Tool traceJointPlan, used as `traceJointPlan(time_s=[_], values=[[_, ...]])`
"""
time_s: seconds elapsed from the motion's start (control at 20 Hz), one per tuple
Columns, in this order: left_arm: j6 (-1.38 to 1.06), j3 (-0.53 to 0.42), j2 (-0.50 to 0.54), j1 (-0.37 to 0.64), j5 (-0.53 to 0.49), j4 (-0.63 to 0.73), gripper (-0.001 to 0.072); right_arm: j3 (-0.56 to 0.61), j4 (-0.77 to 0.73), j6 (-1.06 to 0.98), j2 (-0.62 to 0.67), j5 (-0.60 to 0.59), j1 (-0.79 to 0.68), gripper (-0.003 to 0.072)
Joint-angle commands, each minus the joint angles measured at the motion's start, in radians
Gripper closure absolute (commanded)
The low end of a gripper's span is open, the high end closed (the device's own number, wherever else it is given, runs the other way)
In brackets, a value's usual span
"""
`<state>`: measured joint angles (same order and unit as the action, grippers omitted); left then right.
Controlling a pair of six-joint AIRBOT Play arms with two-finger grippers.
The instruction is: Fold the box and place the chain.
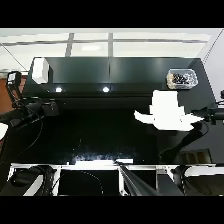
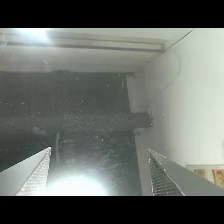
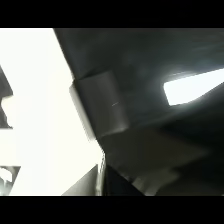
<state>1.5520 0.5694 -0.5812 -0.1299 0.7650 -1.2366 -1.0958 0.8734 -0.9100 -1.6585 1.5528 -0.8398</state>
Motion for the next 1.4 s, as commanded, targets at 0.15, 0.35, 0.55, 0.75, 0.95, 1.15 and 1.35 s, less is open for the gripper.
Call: traceJointPlan(time_s=[0.15, 0.35, 0.55, 0.75, 0.95, 1.15, 1.35], values=[[0.000, 0.000, -0.042, -0.002, 0.003, 0.056, 0.0021, 0.023, -0.019, -0.019, 0.101, 0.089, 0.093, 0.0646], [0.000, 0.000, -0.059, -0.002, 0.003, 0.075, 0.0021, 0.106, -0.103, 0.019, 0.261, 0.005, 0.223, 0.0646], [-0.007, 0.000, -0.066, -0.024, 0.015, 0.102, 0.0021, 0.255, -0.181, 0.029, 0.430, -0.095, 0.417, 0.0646], [-0.008, 0.000, -0.132, -0.120, 0.014, 0.101, 0.0021, 0.459, -0.241, 0.029, 0.587, -0.296, 0.661, 0.0646], [-0.006, 0.000, -0.290, -0.205, -0.015, 0.186, 0.0021, 0.617, -0.269, 0.055, 0.691, -0.481, 0.878, 0.0646], [-0.216, 0.003, -0.483, -0.142, -0.004, 0.536, 0.0021, 0.626, -0.270, 0.026, 0.702, -0.506, 1.038, 0.0646], [-0.690, 0.003, -0.657, 0.007, 0.246, 0.966, 0.0021, 0.626, -0.271, 0.019, 0.702, -0.514, 1.071, 0.0646]])
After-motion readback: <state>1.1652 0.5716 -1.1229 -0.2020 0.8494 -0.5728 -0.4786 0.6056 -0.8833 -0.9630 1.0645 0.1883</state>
